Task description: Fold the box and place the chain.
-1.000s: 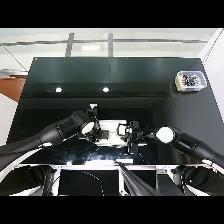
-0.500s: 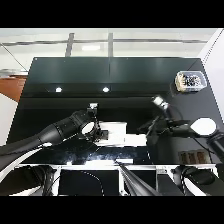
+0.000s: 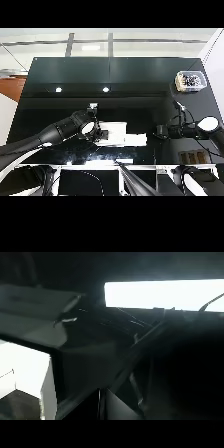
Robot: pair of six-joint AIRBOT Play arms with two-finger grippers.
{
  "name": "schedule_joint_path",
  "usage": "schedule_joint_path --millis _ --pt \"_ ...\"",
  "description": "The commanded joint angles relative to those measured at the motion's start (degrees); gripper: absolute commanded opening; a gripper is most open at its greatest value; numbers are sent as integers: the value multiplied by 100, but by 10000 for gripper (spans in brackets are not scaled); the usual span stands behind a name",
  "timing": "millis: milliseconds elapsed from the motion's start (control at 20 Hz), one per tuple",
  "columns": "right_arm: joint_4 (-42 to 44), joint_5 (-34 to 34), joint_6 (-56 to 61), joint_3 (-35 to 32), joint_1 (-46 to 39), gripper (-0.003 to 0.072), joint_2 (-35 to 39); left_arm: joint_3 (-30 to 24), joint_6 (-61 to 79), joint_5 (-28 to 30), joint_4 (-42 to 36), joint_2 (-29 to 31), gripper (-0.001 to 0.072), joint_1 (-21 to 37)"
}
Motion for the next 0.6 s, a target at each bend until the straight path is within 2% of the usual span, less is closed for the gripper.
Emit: schedule_joint_path --millis 0,100,350,450,550 --pt "227 188 284 -96 -2 41 -472 4 9 -11 0 0 32 4" --pt "365 72 258 -96 339 41 -678 4 9 -9 4 0 32 4" --pt "1241 -726 254 -94 1377 42 -1032 4 11 -11 2 0 32 4" --pt "1425 -822 232 -70 1572 43 -1040 4 11 -13 4 0 32 4" --pt "1598 -634 9 17 1600 45 -1038 4 13 -11 4 0 32 4"
